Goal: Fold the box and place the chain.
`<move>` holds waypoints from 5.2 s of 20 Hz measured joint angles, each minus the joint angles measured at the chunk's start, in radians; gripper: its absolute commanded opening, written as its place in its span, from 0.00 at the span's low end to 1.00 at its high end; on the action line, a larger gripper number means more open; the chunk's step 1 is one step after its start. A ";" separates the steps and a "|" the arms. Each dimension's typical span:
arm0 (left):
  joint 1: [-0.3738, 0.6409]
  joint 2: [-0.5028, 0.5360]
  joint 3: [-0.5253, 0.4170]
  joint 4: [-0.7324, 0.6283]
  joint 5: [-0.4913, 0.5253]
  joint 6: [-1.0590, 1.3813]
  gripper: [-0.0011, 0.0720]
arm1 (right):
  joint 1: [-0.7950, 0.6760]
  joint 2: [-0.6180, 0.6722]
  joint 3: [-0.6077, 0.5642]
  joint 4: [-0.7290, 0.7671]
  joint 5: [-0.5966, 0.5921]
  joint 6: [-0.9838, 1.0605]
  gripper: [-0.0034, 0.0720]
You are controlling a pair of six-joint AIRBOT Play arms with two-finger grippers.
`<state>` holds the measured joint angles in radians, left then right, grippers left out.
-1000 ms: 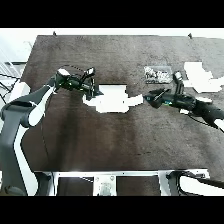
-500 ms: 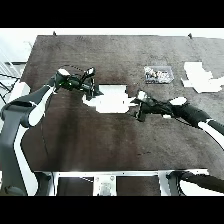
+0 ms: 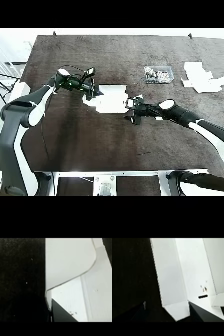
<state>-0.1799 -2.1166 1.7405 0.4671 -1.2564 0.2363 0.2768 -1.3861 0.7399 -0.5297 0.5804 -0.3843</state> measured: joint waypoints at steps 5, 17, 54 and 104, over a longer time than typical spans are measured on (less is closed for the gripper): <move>0.000 0.000 0.000 -0.001 0.000 0.000 0.04 | 0.014 -0.033 0.035 0.051 -0.055 -0.002 0.86; -0.001 0.000 0.000 -0.001 0.000 0.000 0.04 | -0.014 -0.049 0.126 0.100 -0.055 0.006 0.86; 0.000 0.000 0.000 -0.001 -0.001 0.000 0.04 | -0.180 -0.470 0.652 -0.073 0.558 0.163 0.86; 0.000 0.000 0.000 -0.005 0.000 0.000 0.04 | -0.151 -0.595 0.727 -0.074 0.592 0.139 0.67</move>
<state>-0.1795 -2.1170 1.7405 0.4625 -1.2568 0.2363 0.1261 -1.9812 1.4673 -0.6033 1.1721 -0.2451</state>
